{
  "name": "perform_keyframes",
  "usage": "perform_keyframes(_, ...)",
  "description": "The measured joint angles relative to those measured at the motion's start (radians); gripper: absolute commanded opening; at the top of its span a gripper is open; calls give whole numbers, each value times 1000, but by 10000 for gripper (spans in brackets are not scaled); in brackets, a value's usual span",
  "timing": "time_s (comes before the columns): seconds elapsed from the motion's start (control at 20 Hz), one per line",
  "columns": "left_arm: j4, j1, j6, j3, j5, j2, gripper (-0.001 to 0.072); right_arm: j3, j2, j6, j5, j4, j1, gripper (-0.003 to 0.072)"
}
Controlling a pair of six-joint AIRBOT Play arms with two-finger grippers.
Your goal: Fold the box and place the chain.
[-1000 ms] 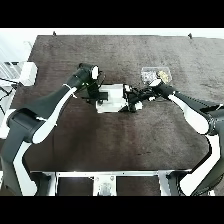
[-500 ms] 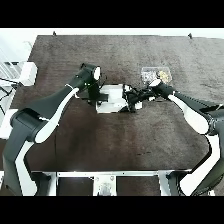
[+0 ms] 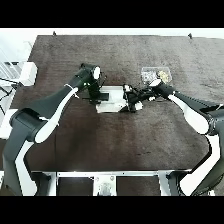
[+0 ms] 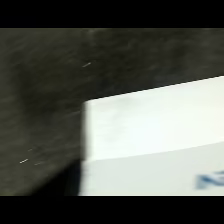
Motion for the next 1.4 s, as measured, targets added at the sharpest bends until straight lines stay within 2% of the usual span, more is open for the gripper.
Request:
perform_keyframes(0.45,-3,0,13,0,-23,59,503,0,0,0,0,1,0,583)
perform_keyframes(0.5,-2,0,23,0,-35,75,608,0,0,0,0,1,0,583)
perform_keyframes(0.55,-2,0,32,0,-45,93,621,0,0,0,0,1,0,584)
perform_keyframes(0.95,1,1,270,-2,-85,317,621,0,0,1,0,1,0,583)
perform_keyframes(1.2,-7,40,503,-9,-34,452,620,0,0,1,0,1,0,583)
perform_keyframes(1.4,-106,123,669,-89,34,546,619,0,0,1,0,1,0,583)
